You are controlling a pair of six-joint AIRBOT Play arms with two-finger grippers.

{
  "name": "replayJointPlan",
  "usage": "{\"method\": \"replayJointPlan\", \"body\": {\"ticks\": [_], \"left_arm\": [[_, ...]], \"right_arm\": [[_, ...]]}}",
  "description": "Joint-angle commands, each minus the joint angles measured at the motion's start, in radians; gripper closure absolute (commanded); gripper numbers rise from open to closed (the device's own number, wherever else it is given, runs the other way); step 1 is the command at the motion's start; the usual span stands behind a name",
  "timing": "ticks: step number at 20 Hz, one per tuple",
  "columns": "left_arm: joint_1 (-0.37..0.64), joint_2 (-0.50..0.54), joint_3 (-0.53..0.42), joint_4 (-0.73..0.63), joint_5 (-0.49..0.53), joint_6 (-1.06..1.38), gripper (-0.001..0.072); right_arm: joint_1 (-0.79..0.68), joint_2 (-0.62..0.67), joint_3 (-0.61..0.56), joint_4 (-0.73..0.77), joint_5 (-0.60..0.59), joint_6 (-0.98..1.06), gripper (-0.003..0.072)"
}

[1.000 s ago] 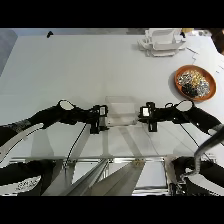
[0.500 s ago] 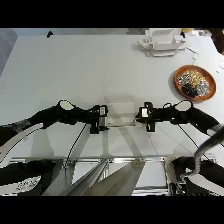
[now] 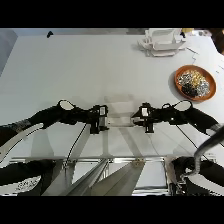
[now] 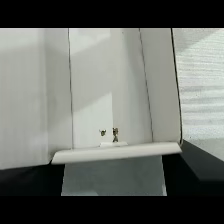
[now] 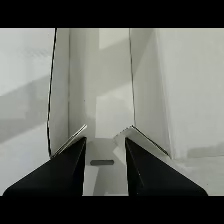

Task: Fold the box and place the chain.

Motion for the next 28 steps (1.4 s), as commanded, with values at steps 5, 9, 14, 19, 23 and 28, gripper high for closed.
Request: {"method": "replayJointPlan", "body": {"ticks": [5, 9, 14, 19, 23, 28], "left_arm": [[0.0, 0.0, 0.0, 0.0, 0.0, 0.0, 0.0438], [0.0, 0.0, 0.0, 0.0, 0.0, 0.0, 0.0438], [0.0, 0.0, 0.0, 0.0, 0.0, 0.0, 0.0438], [0.0, 0.0, 0.0, 0.0, 0.0, 0.0, 0.0438], [0.0, 0.0, 0.0, 0.0, 0.0, 0.0, 0.0438], [0.0, 0.0, 0.0, 0.0, 0.0, 0.0, 0.0438]], "right_arm": [[0.001, -0.038, 0.0, 0.017, -0.009, 0.0, 0.0264], [0.001, -0.038, 0.0, 0.017, -0.008, 0.011, 0.0184], [-0.003, -0.018, 0.0, -0.021, -0.02, 0.176, 0.0333], [-0.044, 0.16, -0.002, -0.331, -0.05, 0.71, 0.0669], [-0.089, 0.327, -0.002, -0.375, -0.077, 1.171, 0.067], [-0.146, 0.382, -0.002, -0.71, -0.153, 1.77, 0.067]]}}
